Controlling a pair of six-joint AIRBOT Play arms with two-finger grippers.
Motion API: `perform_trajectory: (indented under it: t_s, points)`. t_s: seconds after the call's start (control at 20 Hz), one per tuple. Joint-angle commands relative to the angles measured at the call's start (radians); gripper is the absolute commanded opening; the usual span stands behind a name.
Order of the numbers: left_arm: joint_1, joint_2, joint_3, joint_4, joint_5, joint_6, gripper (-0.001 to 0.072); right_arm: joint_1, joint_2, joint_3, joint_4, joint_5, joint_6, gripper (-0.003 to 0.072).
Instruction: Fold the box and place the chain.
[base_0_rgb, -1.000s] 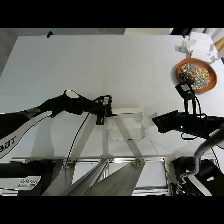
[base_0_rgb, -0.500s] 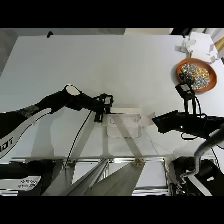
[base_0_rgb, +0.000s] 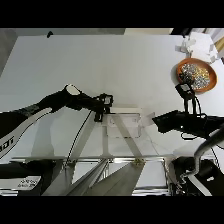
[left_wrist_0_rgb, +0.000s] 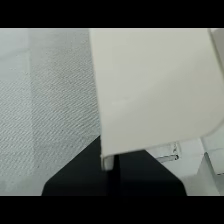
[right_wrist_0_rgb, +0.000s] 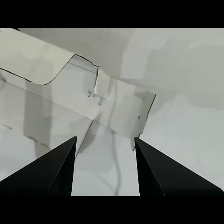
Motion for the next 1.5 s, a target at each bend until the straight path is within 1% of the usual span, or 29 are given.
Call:
perform_trajectory:
  t_s: [0.0,0.2,0.25,0.3,0.35,0.4,0.5,0.6,0.7,0.85,1.0,1.1,1.15,1.2,1.25,1.3,1.35,1.45]
  points:
    - [-0.001,-0.003,0.0,0.003,0.0,0.0,0.001,0.001,-0.001,0.0,-0.021,0.0,-0.001,0.0412]
    - [0.0,-0.002,0.0,0.003,0.0,0.0,0.0012,0.001,-0.001,0.0,-0.016,0.001,-0.048,0.041]
    - [0.0,-0.002,0.0,0.003,0.0,0.0,0.0012,0.001,-0.001,0.0,-0.016,0.0,-0.06,0.0391]
    - [0.0,-0.002,0.0,0.003,0.0,0.0,0.0012,0.001,-0.001,0.0,-0.012,0.002,-0.103,0.0288]
    - [-0.001,-0.002,0.0,0.003,-0.001,0.0,0.0012,0.001,-0.001,0.0,0.004,0.008,-0.185,0.0091]
    - [0.0,-0.002,0.0,0.003,0.0,0.0,0.0012,0.001,-0.001,0.0,0.034,0.01,-0.303,0.0015]
    - [0.0,-0.002,0.0,0.003,0.0,0.0,0.0012,0.001,-0.001,0.0,0.103,0.019,-0.544,0.0015]
    - [0.0,-0.002,0.0,0.003,0.0,0.0,0.0012,0.001,-0.001,-0.001,0.15,0.032,-0.691,0.0015]
    - [0.0,-0.002,0.0,0.003,0.0,0.0,0.0012,0.001,-0.001,0.0,0.178,0.028,-0.772,0.0015]
    - [0.0,-0.002,0.0,0.003,-0.001,0.0,0.0012,0.006,-0.001,0.0,0.261,0.046,-0.874,0.0015]
    - [0.0,-0.002,0.0,0.003,-0.001,0.0,0.0012,0.084,-0.011,-0.003,0.251,0.05,-0.909,0.0015]
    - [0.0,-0.002,0.0,0.003,-0.001,0.0,0.0012,0.13,-0.01,-0.043,0.239,-0.013,-0.982,0.0016]
    - [0.0,-0.002,0.0,0.003,-0.001,0.0,0.0012,0.175,-0.01,-0.078,0.195,-0.074,-0.995,0.0018]
    - [0.0,-0.002,0.0,0.003,-0.001,0.0,0.0012,0.225,-0.01,-0.114,0.143,-0.138,-0.995,0.0128]
    - [0.0,-0.002,0.0,0.003,-0.001,0.0,0.0012,0.279,-0.01,-0.154,0.083,-0.21,-0.981,0.0421]
    - [-0.001,-0.002,0.0,0.003,-0.002,-0.001,0.0012,0.327,-0.01,-0.187,0.023,-0.266,-0.954,0.0635]
    - [0.0,-0.002,0.0,0.003,-0.005,0.0,0.0012,0.372,-0.01,-0.219,-0.011,-0.316,-0.916,0.0694]
    - [0.0,-0.002,0.0,0.003,-0.004,0.0,0.0012,0.434,-0.01,-0.272,-0.034,-0.388,-0.885,0.0694]
